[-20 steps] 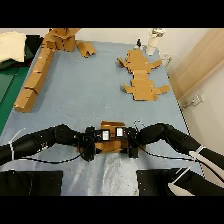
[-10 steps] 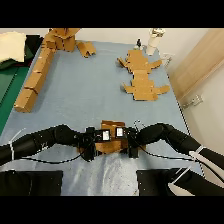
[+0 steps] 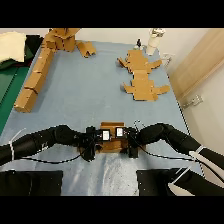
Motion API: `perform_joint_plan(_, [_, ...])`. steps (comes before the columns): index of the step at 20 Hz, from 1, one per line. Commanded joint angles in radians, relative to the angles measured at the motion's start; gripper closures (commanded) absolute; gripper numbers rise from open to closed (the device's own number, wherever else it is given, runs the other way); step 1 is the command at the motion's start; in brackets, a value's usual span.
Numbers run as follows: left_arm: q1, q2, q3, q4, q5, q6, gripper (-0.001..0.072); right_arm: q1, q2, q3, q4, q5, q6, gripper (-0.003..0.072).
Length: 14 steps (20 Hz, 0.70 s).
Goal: Fold the box.
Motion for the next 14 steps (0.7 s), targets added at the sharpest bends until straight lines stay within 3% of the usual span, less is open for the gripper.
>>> perform_joint_plan(1, [0.000,0.000,0.000,0.074,-0.004,-0.004,0.0567,0.000,0.000,-0.001,0.000,0.000,-0.001,0.0182])
perform_joint_plan(6, [0.002,0.019,0.000,0.119,-0.011,-0.052,0.0567,0.000,0.000,-0.001,0.000,0.000,-0.001,0.0183])
perform_joint_plan(10, [0.030,0.152,0.000,0.444,-0.035,-0.468,0.0568,0.000,0.000,-0.001,0.000,0.000,-0.001,0.0183])
perform_joint_plan(14, [0.141,0.331,0.000,0.637,-0.211,-0.845,0.0568,0.000,0.000,-0.001,0.000,0.000,-0.001,0.0183])
